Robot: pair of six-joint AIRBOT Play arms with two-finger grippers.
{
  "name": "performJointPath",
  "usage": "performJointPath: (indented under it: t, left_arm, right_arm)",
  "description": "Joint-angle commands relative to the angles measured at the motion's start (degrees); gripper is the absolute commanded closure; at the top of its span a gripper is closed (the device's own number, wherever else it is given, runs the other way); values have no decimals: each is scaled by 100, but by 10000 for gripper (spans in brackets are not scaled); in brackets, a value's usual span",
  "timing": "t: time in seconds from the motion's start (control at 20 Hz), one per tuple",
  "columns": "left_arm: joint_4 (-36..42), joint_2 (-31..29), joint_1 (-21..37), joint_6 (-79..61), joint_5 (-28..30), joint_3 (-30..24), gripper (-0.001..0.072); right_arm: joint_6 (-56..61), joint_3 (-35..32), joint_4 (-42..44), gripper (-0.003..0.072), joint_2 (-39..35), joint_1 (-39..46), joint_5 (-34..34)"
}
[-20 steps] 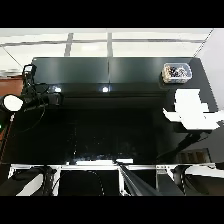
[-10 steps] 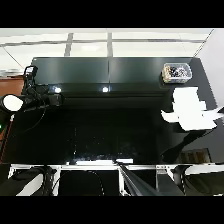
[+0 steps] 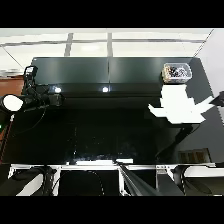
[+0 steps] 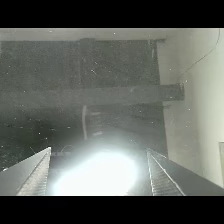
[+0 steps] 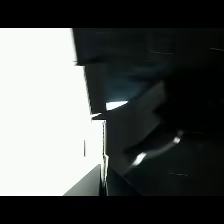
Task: Fold the box and place the chain.
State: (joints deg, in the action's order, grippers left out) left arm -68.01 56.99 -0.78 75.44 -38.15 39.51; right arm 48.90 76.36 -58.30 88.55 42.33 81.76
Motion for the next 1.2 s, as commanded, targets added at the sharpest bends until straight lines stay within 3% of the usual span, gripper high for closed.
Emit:
performJointPath:
  t: [0.0, 0.3, 0.5, 0.6, 0.7, 0.9, 1.15]
  left_arm:
    - [-4, 4, -4, -2, -9, -2, 8]
    - [710, 50, -114, -33, -332, -2, 8]
    - [1213, 468, -667, -52, -518, 109, 8]
    - [1464, 1078, -758, -114, -1207, 570, 9]
    - [1945, 1926, -616, -409, -1963, 1222, 9]
    - [2898, 3342, -310, -544, -2837, 2039, 9]
    - [3613, 4360, -426, -1244, -3805, 2594, 9]
  right_arm:
    - [431, -1054, 822, 667, -1040, -614, -645]
    - [970, -3799, 2535, 667, -3064, -2983, -3123]
    - [990, -5066, 3799, 667, -3261, -5023, -5156]
    - [1032, -5403, 4100, 667, -3259, -5807, -5792]
    - [1069, -5504, 4089, 667, -3259, -6266, -5917]
    - [1071, -5508, 4092, 667, -3259, -6516, -5908]
    - [1069, -5508, 4092, 667, -3259, -6522, -5906]
